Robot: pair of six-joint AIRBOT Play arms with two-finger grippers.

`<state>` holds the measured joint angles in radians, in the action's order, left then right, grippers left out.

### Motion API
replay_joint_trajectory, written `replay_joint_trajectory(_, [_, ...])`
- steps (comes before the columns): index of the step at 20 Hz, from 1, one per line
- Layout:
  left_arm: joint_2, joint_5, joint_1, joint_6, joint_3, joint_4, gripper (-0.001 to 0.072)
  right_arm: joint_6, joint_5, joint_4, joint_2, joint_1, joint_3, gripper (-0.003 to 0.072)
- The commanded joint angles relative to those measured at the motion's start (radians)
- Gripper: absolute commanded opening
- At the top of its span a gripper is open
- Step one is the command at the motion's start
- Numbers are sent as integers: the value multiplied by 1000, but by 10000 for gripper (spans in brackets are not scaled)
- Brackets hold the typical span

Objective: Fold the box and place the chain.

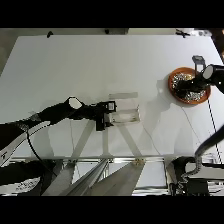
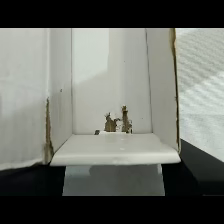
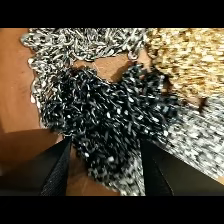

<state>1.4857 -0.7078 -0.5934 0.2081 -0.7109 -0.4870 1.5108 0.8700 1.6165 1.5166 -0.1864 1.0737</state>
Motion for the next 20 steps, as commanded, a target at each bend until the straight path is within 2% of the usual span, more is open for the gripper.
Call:
replay_joint_trajectory(1, [0, 0, -1, 0, 0, 0, 388, -2, 29, -9, 64, -1, 12, 444])
replay_joint_trajectory(6, [0, 0, 0, 0, 0, 0, 388, -42, 64, -28, 51, -1, 16, 48])
replay_joint_trajectory(7, [0, 0, -1, 0, 0, 0, 388, -47, 69, -29, 36, -1, 16, 12])
replay_joint_trajectory(10, [0, 0, -1, 0, 0, 0, 388, -55, 83, -28, -40, -1, 18, 11])
replay_joint_trajectory(15, [0, 0, -1, 0, 0, 0, 388, -81, 137, -36, -241, 0, 18, 10])
replay_joint_trajectory(20, [0, 0, -1, 0, 0, 0, 388, -161, 282, -181, -466, 14, 18, 10])
